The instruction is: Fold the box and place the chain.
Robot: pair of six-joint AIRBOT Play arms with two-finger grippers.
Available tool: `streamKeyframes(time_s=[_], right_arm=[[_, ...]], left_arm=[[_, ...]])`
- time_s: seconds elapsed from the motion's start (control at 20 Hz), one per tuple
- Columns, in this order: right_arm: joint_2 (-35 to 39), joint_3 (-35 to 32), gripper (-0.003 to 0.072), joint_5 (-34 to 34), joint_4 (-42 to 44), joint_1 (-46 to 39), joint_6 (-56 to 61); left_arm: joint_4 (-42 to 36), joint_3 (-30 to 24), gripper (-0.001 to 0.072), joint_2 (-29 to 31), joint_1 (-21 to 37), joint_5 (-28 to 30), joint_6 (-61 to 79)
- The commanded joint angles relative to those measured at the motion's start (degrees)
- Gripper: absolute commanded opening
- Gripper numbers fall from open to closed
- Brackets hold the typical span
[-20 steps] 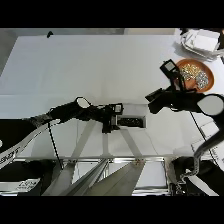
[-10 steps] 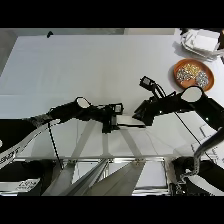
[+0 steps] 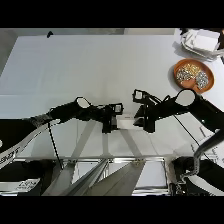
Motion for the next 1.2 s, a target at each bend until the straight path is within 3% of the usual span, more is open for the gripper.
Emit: streamKeyframes(time_s=[0.0, 1.15], right_arm=[[-0.02, -0.02, 0.0372, -4.52, -4.61, 2.89, -1.01], [1.79, -2.82, 0.0316, -8.61, -4.79, 3.58, 2.71]], left_arm=[[0.02, -0.02, 0.0364, 0.04, -0.04, 0.00, 0.09], [0.02, -0.02, 0.0364, 0.04, -0.04, 0.00, 0.07]])
